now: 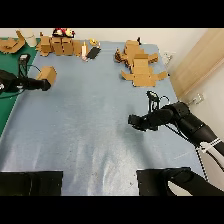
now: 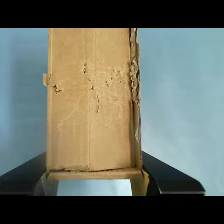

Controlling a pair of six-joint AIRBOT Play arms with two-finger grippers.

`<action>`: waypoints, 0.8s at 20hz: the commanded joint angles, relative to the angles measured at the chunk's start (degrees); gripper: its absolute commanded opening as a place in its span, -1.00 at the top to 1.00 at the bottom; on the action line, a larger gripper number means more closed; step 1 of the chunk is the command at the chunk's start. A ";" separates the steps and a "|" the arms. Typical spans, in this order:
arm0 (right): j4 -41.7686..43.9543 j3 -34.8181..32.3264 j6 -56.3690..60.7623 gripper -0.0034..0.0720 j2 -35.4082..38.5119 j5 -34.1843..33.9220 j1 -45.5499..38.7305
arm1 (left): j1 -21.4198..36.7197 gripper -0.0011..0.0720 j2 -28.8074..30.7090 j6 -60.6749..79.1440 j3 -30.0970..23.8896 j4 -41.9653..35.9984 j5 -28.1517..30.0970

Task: Fold the box.

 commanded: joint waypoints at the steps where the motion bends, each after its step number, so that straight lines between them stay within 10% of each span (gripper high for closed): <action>1: -0.02 0.02 0.02 0.90 -0.02 0.20 -0.02 | 1.77 -0.12 -9.05 -1.25 10.56 0.24 -0.44; 16: 0.00 0.02 0.04 0.90 -0.02 0.61 -0.02 | 1.97 -0.12 -22.49 -3.50 23.04 0.33 5.18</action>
